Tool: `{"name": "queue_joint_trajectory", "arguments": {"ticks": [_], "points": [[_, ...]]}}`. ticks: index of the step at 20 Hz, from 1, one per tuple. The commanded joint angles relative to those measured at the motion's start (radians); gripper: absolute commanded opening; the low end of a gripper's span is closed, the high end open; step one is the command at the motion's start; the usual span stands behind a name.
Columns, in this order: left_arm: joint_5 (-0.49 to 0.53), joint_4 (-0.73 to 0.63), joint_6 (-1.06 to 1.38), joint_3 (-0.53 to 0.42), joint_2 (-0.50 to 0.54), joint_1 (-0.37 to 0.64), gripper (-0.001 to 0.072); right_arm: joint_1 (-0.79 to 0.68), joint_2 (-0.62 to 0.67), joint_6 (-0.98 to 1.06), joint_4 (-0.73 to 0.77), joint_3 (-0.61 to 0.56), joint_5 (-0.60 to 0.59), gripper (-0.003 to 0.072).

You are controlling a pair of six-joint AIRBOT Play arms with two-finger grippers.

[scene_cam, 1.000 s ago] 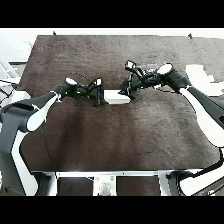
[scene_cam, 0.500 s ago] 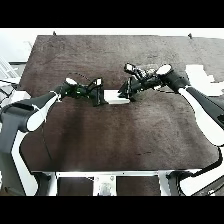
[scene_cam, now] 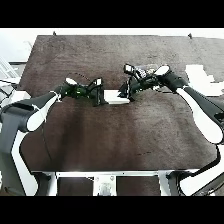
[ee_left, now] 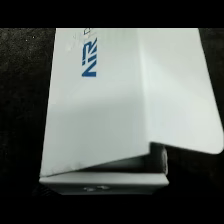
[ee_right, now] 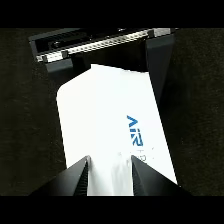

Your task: Fold the box and place the chain.

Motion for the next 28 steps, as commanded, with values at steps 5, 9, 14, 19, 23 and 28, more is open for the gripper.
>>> {"name": "queue_joint_trajectory", "arguments": {"ticks": [5,9,14,19,23,28], "points": [[0.000,0.000,0.000,0.000,0.000,0.000,0.0544,0.001,-0.003,-0.023,-0.001,0.053,-0.013,0.0293],[0.000,0.000,0.000,0.000,0.000,0.000,0.0544,0.001,-0.005,-0.015,-0.011,0.077,-0.013,0.0283],[0.000,0.000,0.000,0.000,0.000,0.000,0.0544,0.001,-0.026,-0.015,-0.016,0.076,-0.021,0.0286],[0.000,0.000,0.000,0.000,0.000,0.000,0.0543,0.002,-0.029,-0.014,-0.012,0.075,-0.083,0.0285],[0.000,0.000,0.000,0.000,0.000,0.000,0.0544,0.003,-0.029,0.011,-0.013,0.075,-0.079,0.0285],[0.000,0.000,0.000,0.000,0.000,0.000,0.0543,0.024,-0.029,0.011,-0.016,0.064,-0.054,0.0283]]}}
